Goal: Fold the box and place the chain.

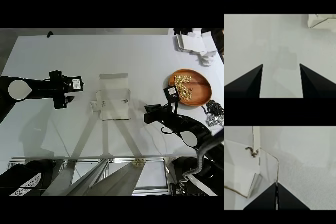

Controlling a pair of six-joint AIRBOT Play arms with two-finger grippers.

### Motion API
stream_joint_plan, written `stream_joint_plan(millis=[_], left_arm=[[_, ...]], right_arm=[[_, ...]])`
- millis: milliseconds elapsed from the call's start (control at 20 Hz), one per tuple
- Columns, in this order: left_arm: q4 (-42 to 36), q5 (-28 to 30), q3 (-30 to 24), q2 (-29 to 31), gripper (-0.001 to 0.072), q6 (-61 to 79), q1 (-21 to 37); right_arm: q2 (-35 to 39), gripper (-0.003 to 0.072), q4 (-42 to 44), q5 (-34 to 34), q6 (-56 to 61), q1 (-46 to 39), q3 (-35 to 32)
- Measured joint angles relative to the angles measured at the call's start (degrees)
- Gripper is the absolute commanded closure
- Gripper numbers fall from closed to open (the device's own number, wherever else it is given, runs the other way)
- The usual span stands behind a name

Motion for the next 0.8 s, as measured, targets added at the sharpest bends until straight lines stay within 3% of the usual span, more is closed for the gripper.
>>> stream_joint_plan(millis=[600,800], left_arm=[[0.55,1.29,0.00,0.02,0.0208,0.74,0.07],[-8.55,1.27,0.00,0.02,0.0208,-3.21,0.07]], right_arm=[[0.02,0.0678,0.17,0.52,0.00,0.00,-0.09],[0.02,0.0678,0.15,0.55,0.00,0.00,-0.09]])
